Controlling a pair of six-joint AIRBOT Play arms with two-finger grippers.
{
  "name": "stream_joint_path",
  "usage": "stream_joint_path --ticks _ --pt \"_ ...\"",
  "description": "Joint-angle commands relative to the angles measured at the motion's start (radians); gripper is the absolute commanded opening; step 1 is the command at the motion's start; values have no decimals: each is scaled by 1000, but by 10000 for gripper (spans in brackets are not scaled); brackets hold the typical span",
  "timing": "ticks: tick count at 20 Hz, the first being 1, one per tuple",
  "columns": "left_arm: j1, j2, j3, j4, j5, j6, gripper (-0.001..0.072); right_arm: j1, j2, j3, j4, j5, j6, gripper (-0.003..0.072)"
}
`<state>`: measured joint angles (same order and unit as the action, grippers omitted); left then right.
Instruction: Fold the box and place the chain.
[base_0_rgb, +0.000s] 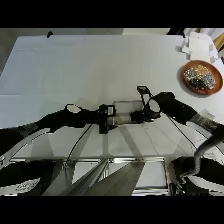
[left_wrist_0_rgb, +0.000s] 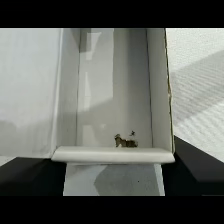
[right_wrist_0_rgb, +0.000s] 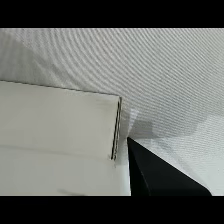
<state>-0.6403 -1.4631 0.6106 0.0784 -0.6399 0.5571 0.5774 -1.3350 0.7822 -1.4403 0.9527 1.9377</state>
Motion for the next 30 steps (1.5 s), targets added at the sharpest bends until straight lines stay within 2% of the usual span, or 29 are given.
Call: stream_joint_path --ticks 1,3,5,8,9,10,17,18,20,21,23,27,30 --pt "1 1 0 1 0 0 135 1 -2 0 -3 -11 0 208" --pt "1 1 0 1 0 0 135 1 -2 0 -3 -10 0 141" --pt "1 1 0 1 0 0 135 1 -2 0 -3 -7 0 13" --pt "1 1 0 1 0 0 134 1 -2 0 -3 -7 -1 16" --pt "1 1 0 1 0 0 135 1 -2 0 -3 -6 -1 78" --pt "1 1 0 1 0 0 135 1 -2 0 -3 -7 -1 174" --pt "1 1 0 1 0 0 135 1 -2 0 -4 -37 -1 186" --pt "1 1 0 1 0 0 135 1 -2 0 -4 -42 -1 218" --pt "1 1 0 1 0 0 135 1 -1 0 -4 -52 -1 426" --pt "1 1 0 1 0 0 135 1 0 0 -5 -53 -1 424" --pt "1 1 0 1 0 0 135 1 5 0 -14 -60 -1 351" --pt "1 1 0 1 0 0 135 1 5 0 -52 -55 -2 46" --pt "1 1 0 1 0 0 135 1 5 0 -56 -53 -9 12"
